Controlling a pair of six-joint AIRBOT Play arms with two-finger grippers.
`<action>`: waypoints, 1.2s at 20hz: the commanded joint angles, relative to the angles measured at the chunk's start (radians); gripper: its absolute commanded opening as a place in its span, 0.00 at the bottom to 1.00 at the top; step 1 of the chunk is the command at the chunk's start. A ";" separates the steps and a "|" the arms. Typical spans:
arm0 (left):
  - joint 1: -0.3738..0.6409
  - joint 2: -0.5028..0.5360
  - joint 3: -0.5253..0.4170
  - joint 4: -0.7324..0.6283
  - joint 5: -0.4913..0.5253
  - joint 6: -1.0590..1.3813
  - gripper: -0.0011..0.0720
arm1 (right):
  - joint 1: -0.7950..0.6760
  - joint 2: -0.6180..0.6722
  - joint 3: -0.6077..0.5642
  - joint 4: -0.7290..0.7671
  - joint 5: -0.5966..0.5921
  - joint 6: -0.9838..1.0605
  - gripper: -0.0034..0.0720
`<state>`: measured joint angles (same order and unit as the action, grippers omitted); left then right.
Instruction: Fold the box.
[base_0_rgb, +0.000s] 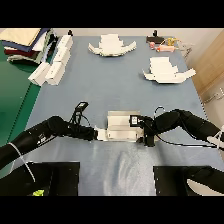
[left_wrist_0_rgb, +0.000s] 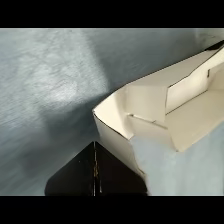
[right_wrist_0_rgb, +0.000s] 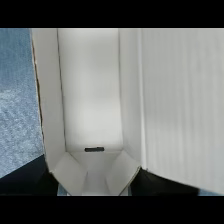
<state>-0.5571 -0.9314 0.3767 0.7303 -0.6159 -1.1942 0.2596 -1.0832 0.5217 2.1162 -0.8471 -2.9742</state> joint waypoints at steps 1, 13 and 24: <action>-0.048 -0.039 0.027 -0.063 0.056 0.000 0.03 | 0.000 0.000 0.001 0.000 0.001 0.000 0.71; -0.046 -0.039 0.107 -0.039 -0.019 0.001 0.57 | 0.000 0.000 0.001 0.000 0.000 0.000 0.71; -0.046 -0.039 0.137 -0.048 -0.087 -0.003 0.47 | 0.000 0.000 0.001 0.000 0.000 0.000 0.71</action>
<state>-0.6029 -0.9699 0.5091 0.6899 -0.6758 -1.1942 0.2596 -1.0832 0.5217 2.1162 -0.8467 -2.9742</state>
